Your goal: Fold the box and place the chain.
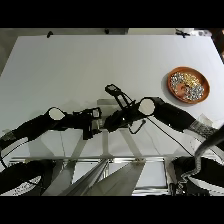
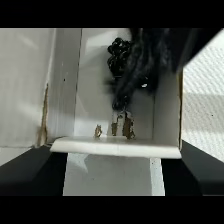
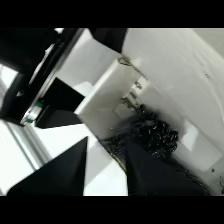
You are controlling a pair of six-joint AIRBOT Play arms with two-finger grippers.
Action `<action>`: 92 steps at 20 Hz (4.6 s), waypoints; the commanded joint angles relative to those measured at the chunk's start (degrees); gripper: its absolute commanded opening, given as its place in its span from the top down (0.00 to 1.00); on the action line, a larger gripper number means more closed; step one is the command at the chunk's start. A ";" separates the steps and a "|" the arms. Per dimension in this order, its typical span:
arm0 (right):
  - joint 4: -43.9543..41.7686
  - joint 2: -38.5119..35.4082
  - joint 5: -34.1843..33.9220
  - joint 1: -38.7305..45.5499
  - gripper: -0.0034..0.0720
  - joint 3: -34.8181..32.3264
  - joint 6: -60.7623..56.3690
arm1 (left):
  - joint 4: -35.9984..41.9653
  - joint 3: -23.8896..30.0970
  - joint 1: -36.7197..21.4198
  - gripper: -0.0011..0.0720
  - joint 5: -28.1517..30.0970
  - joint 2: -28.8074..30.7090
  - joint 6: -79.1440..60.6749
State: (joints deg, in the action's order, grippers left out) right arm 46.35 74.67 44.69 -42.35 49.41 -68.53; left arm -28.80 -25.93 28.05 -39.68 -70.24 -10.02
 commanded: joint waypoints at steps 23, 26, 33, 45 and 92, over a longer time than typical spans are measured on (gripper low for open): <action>9.97 -11.21 -4.02 17.31 0.03 -19.21 61.99 | 0.00 -0.02 0.00 0.62 0.00 0.02 -0.02; 8.07 -7.80 -6.16 15.10 0.03 -19.21 65.59 | 0.00 -0.02 0.00 0.62 0.00 0.02 -0.02; -0.90 -5.49 -6.62 14.95 0.06 -19.21 66.10 | 0.00 -0.02 0.00 0.62 0.00 0.02 -0.02; 3.30 -6.93 -2.58 14.97 0.95 -19.21 58.45 | 0.00 -0.02 0.00 0.62 0.00 0.02 -0.02; 10.47 -16.59 9.25 25.55 0.71 -10.47 18.97 | 0.00 -0.02 0.00 0.62 0.00 0.02 -0.02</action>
State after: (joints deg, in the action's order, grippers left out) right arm 47.13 58.78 52.51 -22.37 39.27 -43.62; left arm -28.80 -25.93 28.05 -39.68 -70.24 -10.02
